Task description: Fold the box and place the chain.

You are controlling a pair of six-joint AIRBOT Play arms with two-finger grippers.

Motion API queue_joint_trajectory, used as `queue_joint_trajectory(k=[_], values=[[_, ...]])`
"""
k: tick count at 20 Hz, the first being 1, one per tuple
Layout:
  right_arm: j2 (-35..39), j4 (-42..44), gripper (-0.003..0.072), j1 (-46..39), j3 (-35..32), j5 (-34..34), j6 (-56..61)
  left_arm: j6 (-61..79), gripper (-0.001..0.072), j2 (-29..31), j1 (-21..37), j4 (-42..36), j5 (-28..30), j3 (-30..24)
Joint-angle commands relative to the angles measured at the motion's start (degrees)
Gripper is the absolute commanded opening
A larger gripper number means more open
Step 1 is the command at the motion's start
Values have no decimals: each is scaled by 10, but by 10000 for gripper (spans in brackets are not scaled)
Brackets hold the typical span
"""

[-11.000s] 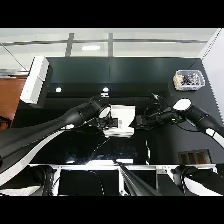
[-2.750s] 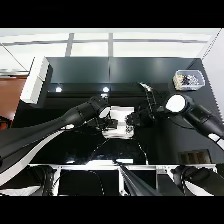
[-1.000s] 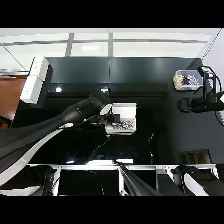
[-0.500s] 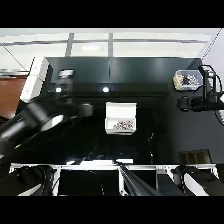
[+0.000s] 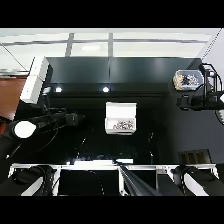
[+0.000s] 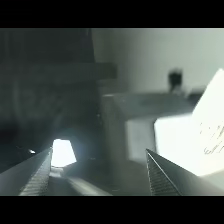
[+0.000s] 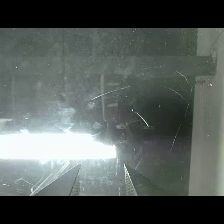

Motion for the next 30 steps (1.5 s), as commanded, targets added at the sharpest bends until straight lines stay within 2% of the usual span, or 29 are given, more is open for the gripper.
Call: queue_joint_trajectory(k=[1,3,5,6,8,9,10,12,14,17,19,24,30], values=[[0,0,297,0,0,0,0,423,714,-49,10,-75,15,-10],[0,0,297,0,0,2,0,551,714,-71,-6,-74,7,1],[0,0,297,0,0,10,0,583,714,-111,-11,-89,-42,40],[0,0,307,0,0,12,0,615,714,-142,-10,-107,-77,62],[0,0,305,0,0,11,0,784,714,-212,-10,-202,-112,91],[0,0,304,0,0,10,0,874,714,-246,-11,-234,-152,105],[0,0,305,0,0,10,0,893,712,-273,-24,-230,-168,119],[0,0,305,0,0,17,0,892,712,-311,-66,-197,-153,138],[0,3,304,0,0,20,0,892,713,-327,-88,-202,-123,148],[0,9,305,1,0,19,0,892,713,-342,-72,-244,-128,153],[0,10,305,1,0,18,0,892,713,-355,-62,-265,-154,158],[0,10,305,1,0,18,0,874,712,-366,-101,-215,-126,167],[0,16,304,1,0,18,0,861,712,-371,-102,-215,-120,174]])
